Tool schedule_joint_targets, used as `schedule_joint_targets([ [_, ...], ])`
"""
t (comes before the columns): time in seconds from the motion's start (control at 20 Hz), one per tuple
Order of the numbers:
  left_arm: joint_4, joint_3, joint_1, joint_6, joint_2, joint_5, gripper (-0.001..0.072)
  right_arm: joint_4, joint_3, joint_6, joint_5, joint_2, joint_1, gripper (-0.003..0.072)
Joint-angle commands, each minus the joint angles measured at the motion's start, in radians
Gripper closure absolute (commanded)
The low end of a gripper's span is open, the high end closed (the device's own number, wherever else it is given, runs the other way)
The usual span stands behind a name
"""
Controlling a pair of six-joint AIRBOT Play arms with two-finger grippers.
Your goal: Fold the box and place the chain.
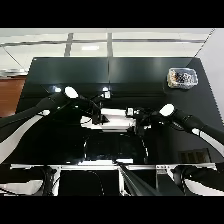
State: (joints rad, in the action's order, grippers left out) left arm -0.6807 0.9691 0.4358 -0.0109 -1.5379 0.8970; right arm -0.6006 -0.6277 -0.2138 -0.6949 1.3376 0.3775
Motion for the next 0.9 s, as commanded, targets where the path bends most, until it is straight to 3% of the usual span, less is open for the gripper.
schedule_joint_targets([
  [0.0, -0.088, 0.001, -0.031, 0.13, 0.048, 0.005, 0.0021, 0.001, 0.0, 0.001, 0.0, 0.001, 0.001, 0.0207],
  [0.15, -0.253, 0.001, -0.078, 0.267, 0.148, 0.058, 0.0021, 0.001, 0.0, 0.001, 0.0, 0.001, 0.001, 0.0207],
  [0.45, -0.399, 0.001, -0.183, 0.558, 0.339, 0.204, 0.0039, 0.001, 0.0, 0.001, 0.0, 0.001, 0.001, 0.0208],
  [0.5, -0.419, 0.001, -0.203, 0.648, 0.362, 0.242, 0.0161, 0.0, 0.0, 0.001, 0.0, 0.001, 0.001, 0.0207],
  [0.55, -0.418, 0.001, -0.224, 0.727, 0.378, 0.301, 0.0386, 0.001, 0.0, 0.001, 0.0, 0.001, 0.001, 0.0208],
  [0.6, -0.417, 0.001, -0.245, 0.774, 0.386, 0.381, 0.0674, 0.001, 0.0, 0.001, 0.0, 0.001, 0.001, 0.0208],
  [0.7, -0.414, -0.01, -0.267, 0.8, 0.386, 0.531, 0.0687, 0.001, 0.0, 0.001, 0.0, 0.001, 0.001, 0.0208],
  [0.8, -0.369, -0.05, -0.268, 0.956, 0.386, 0.551, 0.0687, 0.001, 0.0, 0.001, 0.0, 0.001, 0.001, 0.0208],
  [0.85, -0.28, -0.084, -0.268, 1.007, 0.386, 0.55, 0.0687, 0.001, 0.0, 0.002, 0.0, 0.001, 0.001, 0.0207],
])
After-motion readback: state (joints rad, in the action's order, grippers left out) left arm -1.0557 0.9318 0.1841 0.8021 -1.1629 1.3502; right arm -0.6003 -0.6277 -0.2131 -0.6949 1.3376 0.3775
